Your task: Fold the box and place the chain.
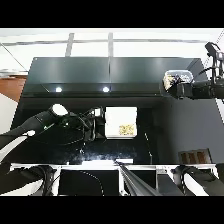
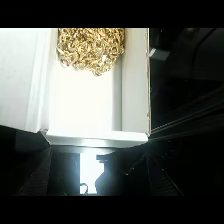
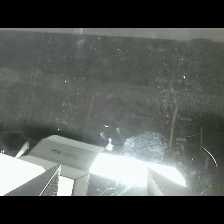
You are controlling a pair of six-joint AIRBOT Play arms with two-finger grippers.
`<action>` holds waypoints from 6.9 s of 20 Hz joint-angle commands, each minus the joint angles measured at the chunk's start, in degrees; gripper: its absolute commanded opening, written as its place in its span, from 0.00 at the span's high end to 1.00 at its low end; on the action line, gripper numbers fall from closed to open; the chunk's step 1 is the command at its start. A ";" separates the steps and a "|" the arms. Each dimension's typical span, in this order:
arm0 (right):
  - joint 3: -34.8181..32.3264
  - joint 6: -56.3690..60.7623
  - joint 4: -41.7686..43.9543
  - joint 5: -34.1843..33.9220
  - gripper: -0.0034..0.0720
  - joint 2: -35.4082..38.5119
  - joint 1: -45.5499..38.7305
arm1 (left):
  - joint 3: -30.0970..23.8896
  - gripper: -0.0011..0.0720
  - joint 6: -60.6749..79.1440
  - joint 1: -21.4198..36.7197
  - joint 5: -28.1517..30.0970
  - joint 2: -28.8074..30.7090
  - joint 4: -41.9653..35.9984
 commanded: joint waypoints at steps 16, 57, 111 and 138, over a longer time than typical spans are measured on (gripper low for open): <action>0.04 0.02 0.00 -0.81 0.16 0.02 0.00 | 0.04 0.01 0.13 -2.23 4.79 -0.28 -2.03; 0.04 1.27 0.24 -0.96 0.16 0.04 0.00 | 1.77 0.03 0.07 -5.20 5.46 -0.52 -1.77; 0.00 -33.64 14.08 -10.23 0.01 -20.96 13.27 | 3.39 0.61 3.45 -7.48 6.95 -3.21 -1.81; -16.35 -62.84 25.27 -0.28 0.01 -14.38 14.58 | 3.39 0.61 3.26 -7.48 7.30 -3.21 -1.95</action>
